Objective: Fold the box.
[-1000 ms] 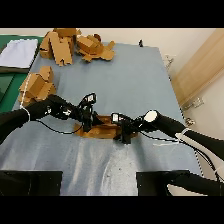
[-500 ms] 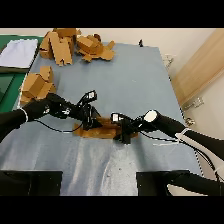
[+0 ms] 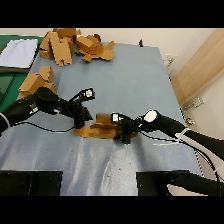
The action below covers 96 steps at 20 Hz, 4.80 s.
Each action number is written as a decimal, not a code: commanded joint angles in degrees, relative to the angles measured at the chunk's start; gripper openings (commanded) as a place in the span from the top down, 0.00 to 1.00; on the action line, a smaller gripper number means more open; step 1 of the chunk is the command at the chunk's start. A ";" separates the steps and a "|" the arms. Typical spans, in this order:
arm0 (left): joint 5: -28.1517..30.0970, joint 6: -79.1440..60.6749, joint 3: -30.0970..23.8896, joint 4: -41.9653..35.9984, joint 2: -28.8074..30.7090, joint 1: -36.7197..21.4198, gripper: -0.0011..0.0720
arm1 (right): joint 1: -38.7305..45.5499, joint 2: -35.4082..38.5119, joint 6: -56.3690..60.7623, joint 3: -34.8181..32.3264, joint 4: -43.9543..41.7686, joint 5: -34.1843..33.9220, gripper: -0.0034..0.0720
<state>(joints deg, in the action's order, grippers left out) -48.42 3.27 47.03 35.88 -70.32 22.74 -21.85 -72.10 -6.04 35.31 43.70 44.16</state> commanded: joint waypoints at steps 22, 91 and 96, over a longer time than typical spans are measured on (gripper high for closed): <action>-1.22 53.40 15.58 -4.09 -19.74 4.07 0.97 | -0.04 0.02 -0.04 -0.02 -3.26 0.44 0.37; 4.35 -25.66 -10.67 -5.46 2.86 0.52 0.25 | -0.04 0.02 -0.02 -0.02 -3.67 0.44 0.37; 4.48 -25.64 -10.67 -6.34 2.75 1.88 0.36 | -0.04 0.02 -0.02 -0.02 -3.67 0.44 0.37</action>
<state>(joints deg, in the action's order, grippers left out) -44.18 -22.48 36.38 30.06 -67.48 23.73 -21.89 -72.12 -6.07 35.22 40.05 44.58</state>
